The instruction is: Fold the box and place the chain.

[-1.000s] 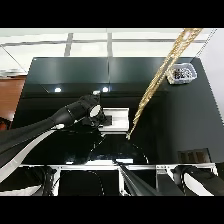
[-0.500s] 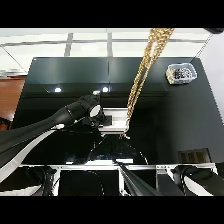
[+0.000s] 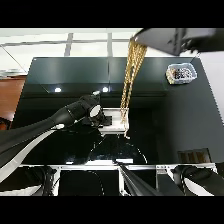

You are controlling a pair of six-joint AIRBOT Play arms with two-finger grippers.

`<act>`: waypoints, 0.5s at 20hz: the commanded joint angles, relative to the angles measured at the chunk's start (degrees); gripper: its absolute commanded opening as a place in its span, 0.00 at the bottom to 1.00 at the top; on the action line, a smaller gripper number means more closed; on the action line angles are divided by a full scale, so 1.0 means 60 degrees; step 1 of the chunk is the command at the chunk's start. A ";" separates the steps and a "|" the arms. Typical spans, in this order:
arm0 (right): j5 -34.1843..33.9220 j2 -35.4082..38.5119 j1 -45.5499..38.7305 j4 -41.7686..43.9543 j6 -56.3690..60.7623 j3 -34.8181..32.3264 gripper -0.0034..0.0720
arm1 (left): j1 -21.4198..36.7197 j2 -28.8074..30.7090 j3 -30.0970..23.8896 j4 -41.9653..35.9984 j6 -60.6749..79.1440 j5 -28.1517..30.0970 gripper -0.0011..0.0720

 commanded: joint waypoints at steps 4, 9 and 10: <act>0.0131 0.0011 0.0131 -0.1308 0.0102 -0.2069 0.06 | 0.0004 0.0007 0.0007 0.0004 0.0004 -0.0066 0.06; -0.0127 0.0011 0.0131 -0.1574 0.0095 -0.4404 0.06 | 0.0004 0.0007 0.0007 0.0004 0.0004 -0.0066 0.06; -0.0280 0.0011 0.0135 -0.1515 0.0095 -0.4779 0.06 | 0.0004 0.0007 0.0007 0.0011 0.0004 -0.0062 0.06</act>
